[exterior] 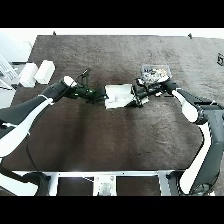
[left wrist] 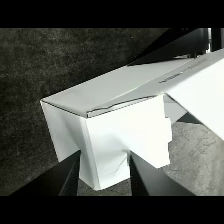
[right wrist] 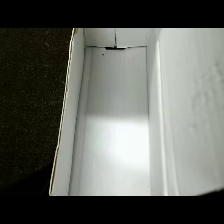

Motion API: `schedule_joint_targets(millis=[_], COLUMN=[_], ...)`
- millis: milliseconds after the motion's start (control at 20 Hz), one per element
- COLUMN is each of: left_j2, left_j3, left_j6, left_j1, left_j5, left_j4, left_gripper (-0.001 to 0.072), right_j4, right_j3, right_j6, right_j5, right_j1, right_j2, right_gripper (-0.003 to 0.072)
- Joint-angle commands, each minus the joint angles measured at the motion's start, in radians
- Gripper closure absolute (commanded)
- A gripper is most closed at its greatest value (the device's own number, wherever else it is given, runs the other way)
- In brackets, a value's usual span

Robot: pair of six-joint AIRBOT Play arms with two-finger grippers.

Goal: Fold the box and place the chain.

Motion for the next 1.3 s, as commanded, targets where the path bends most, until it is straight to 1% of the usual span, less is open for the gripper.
schedule_joint_targets(millis=[0, 100, 200, 300, 500, 800, 1000, 1250], left_j2=[0.0, 0.0, -0.002, -0.002, -0.002, -0.006, -0.006, -0.006], left_j3=[0.04, 0.066, 0.083, 0.084, 0.084, 0.084, 0.084, 0.084], left_j6=[-0.168, -0.25, -0.287, -0.288, -0.307, -0.347, -0.372, -0.419], left_j1=[-0.024, -0.044, -0.058, -0.061, -0.061, -0.09, -0.097, -0.097], left_j5=[-0.011, -0.016, -0.003, 0.021, 0.031, 0.067, 0.055, 0.017], left_j4=[0.163, 0.241, 0.272, 0.27, 0.27, 0.277, 0.292, 0.318], left_gripper=[0.035, 0.035, 0.035, 0.035, 0.035, 0.035, 0.035, 0.035], right_j4=[0.0, 0.0, 0.0, 0.0, 0.0, 0.0, 0.0, 0.0], right_j3=[0.001, 0.001, 0.001, 0.001, 0.001, 0.001, 0.001, 0.001], right_j6=[0.0, 0.0, 0.0, 0.0, 0.0, 0.0, 0.0, 0.0], right_j5=[0.0, 0.0, 0.0, 0.0, 0.0, 0.0, 0.0, 0.0], right_j1=[0.001, 0.001, 0.001, 0.001, 0.001, 0.001, 0.001, 0.001], right_j2=[0.001, 0.001, 0.001, 0.001, 0.001, 0.001, 0.001, 0.001], right_gripper=[0.0308, 0.0309, 0.0308, 0.0309, 0.0308, 0.0308, 0.0308, 0.0309])
